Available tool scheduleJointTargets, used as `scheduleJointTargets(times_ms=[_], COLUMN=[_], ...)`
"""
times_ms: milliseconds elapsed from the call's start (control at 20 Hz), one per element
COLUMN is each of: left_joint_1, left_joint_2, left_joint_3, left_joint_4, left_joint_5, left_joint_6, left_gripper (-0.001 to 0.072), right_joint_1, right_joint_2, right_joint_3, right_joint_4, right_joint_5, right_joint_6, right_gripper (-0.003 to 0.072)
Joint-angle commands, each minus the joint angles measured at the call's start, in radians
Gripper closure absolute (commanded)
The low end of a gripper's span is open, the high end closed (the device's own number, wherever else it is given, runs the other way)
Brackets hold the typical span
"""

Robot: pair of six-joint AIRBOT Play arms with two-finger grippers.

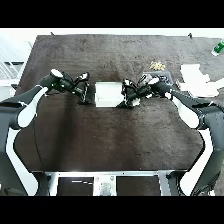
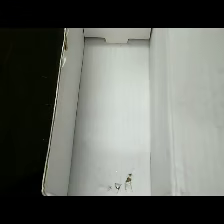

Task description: Fold the box and place the chain.

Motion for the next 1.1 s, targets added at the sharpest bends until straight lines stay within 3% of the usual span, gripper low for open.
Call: scheduleJointTargets(times_ms=[0,700,1050], left_joint_1=[-0.006,-0.062,-0.062], left_joint_2=[0.0,-0.002,-0.024], left_joint_3=[0.0,-0.023,-0.023], left_joint_4=[-0.005,0.019,0.019], left_joint_5=[0.063,0.146,0.119], left_joint_6=[-0.001,0.023,0.026], left_gripper=[-0.0011,-0.0011,-0.0011], right_joint_1=[0.001,0.001,0.001], right_joint_2=[0.0,0.0,0.0], right_joint_3=[0.0,0.0,0.0], right_joint_4=[0.0,0.0,0.0], right_joint_5=[0.0,0.0,0.0], right_joint_6=[0.0,0.0,0.0], right_gripper=[0.0108,0.0108,0.0108])
